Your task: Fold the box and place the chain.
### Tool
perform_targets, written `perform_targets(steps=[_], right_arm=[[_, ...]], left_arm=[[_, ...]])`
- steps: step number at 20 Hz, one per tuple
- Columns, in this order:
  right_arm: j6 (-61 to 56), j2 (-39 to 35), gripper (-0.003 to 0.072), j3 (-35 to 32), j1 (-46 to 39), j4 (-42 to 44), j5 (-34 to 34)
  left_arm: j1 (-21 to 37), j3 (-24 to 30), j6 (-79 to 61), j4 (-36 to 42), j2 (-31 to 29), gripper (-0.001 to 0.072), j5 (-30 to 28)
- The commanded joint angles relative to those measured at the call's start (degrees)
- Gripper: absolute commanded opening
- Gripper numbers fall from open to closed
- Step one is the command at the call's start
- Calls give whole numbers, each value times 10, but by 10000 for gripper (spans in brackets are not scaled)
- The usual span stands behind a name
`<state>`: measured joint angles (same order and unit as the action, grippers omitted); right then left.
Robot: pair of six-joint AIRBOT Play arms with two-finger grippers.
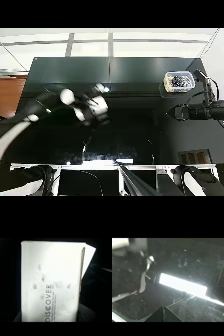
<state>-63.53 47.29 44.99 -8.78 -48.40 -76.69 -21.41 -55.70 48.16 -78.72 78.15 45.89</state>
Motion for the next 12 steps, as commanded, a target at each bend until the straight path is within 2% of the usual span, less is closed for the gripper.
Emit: perform_targets(steps=[1, 3, 5, 9, 12], right_arm=[[-10, 0, 11, 0, 0, 15, 0], [-10, 0, 11, 0, 3, 27, 1], [-11, 0, 11, 0, 15, 27, 16], [-12, 0, 11, 0, 55, 27, 69], [-12, 1, 11, 0, 80, 27, 104]], left_arm=[[188, -62, 121, -26, 15, 351, -40], [265, -145, 160, -26, 65, 352, -24], [310, -247, 169, -26, 137, 352, 13], [344, -427, 196, -34, 282, 352, 51], [356, -497, 238, -37, 358, 352, 48]])
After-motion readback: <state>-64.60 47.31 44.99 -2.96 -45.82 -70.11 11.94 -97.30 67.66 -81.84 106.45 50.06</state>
